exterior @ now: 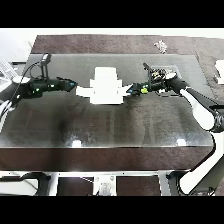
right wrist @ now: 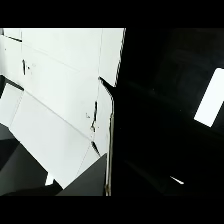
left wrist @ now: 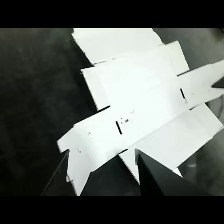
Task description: Fold the box and place the chain.
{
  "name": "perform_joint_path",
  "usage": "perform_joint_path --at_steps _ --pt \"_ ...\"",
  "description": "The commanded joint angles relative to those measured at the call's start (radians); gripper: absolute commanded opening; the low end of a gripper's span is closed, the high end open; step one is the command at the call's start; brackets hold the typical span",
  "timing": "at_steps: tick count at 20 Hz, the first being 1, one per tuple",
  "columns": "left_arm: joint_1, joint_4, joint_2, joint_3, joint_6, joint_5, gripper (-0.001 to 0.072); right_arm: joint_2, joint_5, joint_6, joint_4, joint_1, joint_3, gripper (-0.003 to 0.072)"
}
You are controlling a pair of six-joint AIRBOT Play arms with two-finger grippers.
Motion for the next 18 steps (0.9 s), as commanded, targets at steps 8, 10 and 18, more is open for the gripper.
perform_joint_path --at_steps 8,10,18 --pt "-0.083 0.238 -0.407 0.568 -0.266 -0.219 0.0493 0.0 0.001 0.001 0.0 0.001 0.001 0.0006" --pt "-0.117 0.326 -0.441 0.652 -0.317 -0.218 0.0493 0.0 0.001 0.001 0.0 0.001 0.001 0.0006" --pt "-0.167 0.474 -0.571 0.838 -0.426 -0.208 0.0493 0.0 0.019 0.001 0.0 0.001 0.001 0.0006"
